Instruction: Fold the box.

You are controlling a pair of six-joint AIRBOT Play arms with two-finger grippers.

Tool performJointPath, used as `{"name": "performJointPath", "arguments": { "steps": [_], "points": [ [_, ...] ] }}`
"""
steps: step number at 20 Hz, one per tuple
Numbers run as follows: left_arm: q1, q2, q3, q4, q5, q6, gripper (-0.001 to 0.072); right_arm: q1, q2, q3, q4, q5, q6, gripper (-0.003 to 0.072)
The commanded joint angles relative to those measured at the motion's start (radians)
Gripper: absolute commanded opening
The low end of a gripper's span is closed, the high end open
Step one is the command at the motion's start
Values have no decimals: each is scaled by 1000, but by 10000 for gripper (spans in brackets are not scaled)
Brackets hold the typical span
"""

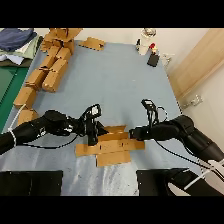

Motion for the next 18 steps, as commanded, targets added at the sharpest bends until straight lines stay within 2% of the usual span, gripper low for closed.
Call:
{"name": "performJointPath", "arguments": {
  "steps": [1,5,11,18],
  "points": [
    [-3,0,-12,-5,34,33,11,2,-58,-2,-29,-18,45,7],
    [-3,1,-12,-8,38,51,10,2,-69,-3,-41,-21,61,6],
    [-3,1,-12,-134,24,175,11,2,-70,-35,-39,-10,68,6],
    [-3,-23,-12,-134,-7,199,11,2,-69,-66,-81,10,106,6]
  ]
}}
